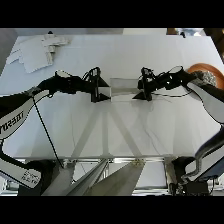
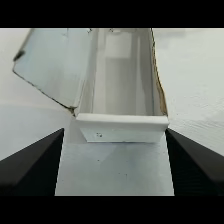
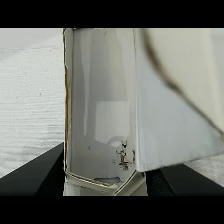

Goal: Fold the box and place the chain.

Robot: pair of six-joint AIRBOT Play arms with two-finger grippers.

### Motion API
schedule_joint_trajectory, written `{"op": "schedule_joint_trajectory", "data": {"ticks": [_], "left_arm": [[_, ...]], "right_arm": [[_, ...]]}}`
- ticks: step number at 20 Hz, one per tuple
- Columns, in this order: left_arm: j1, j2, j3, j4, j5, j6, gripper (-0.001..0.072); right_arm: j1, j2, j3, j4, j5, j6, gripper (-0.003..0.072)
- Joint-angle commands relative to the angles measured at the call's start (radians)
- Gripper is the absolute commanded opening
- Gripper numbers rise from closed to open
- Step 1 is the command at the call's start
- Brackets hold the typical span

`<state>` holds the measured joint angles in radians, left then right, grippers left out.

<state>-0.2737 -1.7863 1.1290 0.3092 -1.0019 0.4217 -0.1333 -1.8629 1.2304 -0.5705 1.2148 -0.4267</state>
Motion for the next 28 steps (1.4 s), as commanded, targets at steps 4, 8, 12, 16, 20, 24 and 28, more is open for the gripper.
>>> {"op": "schedule_joint_trajectory", "data": {"ticks": [4,8,12,16,20,24,28], "left_arm": [[-0.021,-0.019,0.006,-0.013,0.048,-0.022,0.0701],[-0.040,-0.024,0.013,-0.022,0.046,0.024,0.0699],[-0.053,-0.026,0.013,-0.050,0.048,0.080,0.0698],[-0.055,-0.027,0.016,-0.045,0.049,0.078,0.0619],[-0.063,-0.058,0.075,0.019,0.048,-0.042,0.0619],[-0.065,-0.088,0.133,0.104,0.018,-0.132,0.0599],[-0.066,-0.089,0.139,0.227,0.041,-0.132,0.0599]], "right_arm": [[0.000,0.000,0.001,-0.001,0.002,-0.001,0.0401],[0.000,0.000,0.000,-0.001,0.002,-0.001,0.0401],[0.000,0.000,0.000,-0.001,0.002,-0.001,0.0401],[0.000,0.000,0.000,-0.001,0.002,-0.001,0.0401],[0.000,0.000,0.001,-0.001,0.002,-0.001,0.0401],[0.000,0.000,0.001,-0.001,0.002,-0.001,0.0401],[0.000,0.000,0.000,-0.001,0.002,-0.001,0.0401]]}}
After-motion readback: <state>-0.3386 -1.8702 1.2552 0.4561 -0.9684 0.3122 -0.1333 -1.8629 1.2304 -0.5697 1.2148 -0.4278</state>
